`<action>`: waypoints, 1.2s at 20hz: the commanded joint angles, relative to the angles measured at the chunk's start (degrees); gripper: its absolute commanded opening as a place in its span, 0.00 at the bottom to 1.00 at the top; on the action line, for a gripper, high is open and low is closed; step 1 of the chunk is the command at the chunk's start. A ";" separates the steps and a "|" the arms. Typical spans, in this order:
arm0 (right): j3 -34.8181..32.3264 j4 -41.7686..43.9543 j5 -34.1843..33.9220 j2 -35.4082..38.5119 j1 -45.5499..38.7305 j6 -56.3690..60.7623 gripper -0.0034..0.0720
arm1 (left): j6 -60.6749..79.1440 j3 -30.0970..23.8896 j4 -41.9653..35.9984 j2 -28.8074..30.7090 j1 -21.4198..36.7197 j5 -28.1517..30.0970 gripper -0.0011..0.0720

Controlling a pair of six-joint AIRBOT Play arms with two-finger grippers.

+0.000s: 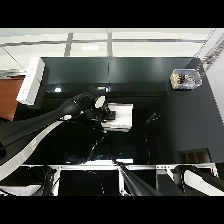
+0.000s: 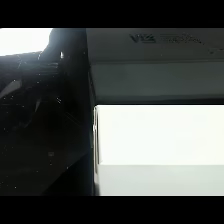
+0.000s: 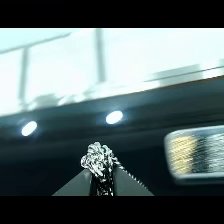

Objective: Fold the box and place the chain.

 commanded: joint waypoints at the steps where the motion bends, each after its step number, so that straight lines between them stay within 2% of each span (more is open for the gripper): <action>1: -0.04 6.80 8.46 1.16 3.78 -3.52 0.05 | 0.02 0.04 0.02 -0.02 -0.02 -0.02 0.05; 8: -0.42 6.95 15.02 1.01 14.84 -4.83 0.05 | 0.02 0.04 0.02 -0.02 -0.02 -0.02 0.05; 11: -4.28 8.52 17.27 1.03 20.06 -4.68 0.05 | 0.00 0.04 0.00 -0.02 -0.02 -0.02 0.05; 17: -12.33 9.11 9.92 0.79 30.77 -4.85 0.05 | 0.02 0.04 0.02 -0.02 -0.02 -0.07 0.05; 21: -13.09 9.40 4.52 -0.33 34.10 -4.85 0.05 | 0.02 0.04 0.02 -0.02 0.00 0.00 0.05; 24: -13.25 9.35 4.39 -2.56 35.74 -4.85 0.05 | 0.02 0.04 0.02 -0.02 0.00 0.00 0.05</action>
